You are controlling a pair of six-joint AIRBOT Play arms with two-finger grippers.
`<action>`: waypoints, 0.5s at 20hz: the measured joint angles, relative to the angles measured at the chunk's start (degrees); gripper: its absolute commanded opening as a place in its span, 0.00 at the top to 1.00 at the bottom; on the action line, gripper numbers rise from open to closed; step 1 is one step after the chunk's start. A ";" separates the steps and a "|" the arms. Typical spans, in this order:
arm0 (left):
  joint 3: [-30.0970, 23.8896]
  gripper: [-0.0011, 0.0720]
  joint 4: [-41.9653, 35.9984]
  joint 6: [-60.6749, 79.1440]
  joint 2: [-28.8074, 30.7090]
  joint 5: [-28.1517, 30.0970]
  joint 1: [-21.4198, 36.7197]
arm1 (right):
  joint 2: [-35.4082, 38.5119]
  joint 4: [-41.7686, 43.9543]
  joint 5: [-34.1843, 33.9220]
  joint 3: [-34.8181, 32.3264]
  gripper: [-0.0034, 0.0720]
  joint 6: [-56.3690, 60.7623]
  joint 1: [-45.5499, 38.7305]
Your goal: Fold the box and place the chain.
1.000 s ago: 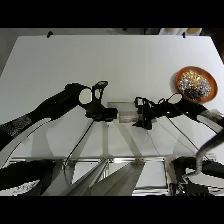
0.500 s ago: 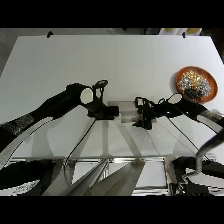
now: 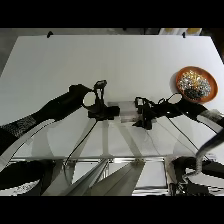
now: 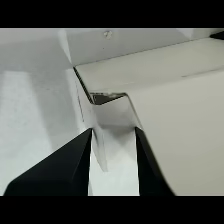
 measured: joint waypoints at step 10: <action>-0.09 0.59 4.13 -4.79 -0.02 -0.98 -0.13 | 0.00 0.00 0.04 0.00 0.43 0.02 0.00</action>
